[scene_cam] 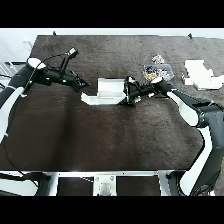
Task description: Fold the box and place the chain.
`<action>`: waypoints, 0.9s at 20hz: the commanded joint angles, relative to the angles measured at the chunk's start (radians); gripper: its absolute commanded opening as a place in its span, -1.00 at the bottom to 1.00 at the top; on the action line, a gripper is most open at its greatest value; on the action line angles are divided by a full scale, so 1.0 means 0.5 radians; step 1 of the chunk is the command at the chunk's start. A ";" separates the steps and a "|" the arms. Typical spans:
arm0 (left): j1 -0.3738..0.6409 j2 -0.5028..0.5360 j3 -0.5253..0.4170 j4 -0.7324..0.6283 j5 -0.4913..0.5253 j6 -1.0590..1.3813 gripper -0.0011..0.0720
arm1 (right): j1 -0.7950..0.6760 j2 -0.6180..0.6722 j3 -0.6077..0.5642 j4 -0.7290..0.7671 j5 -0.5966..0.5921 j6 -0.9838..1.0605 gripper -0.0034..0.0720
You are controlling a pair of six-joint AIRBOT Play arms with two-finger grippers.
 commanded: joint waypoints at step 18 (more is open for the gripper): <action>0.349 -0.149 -0.199 0.008 -0.148 -1.211 -0.92 | 0.002 -0.002 0.000 0.001 0.001 0.001 0.42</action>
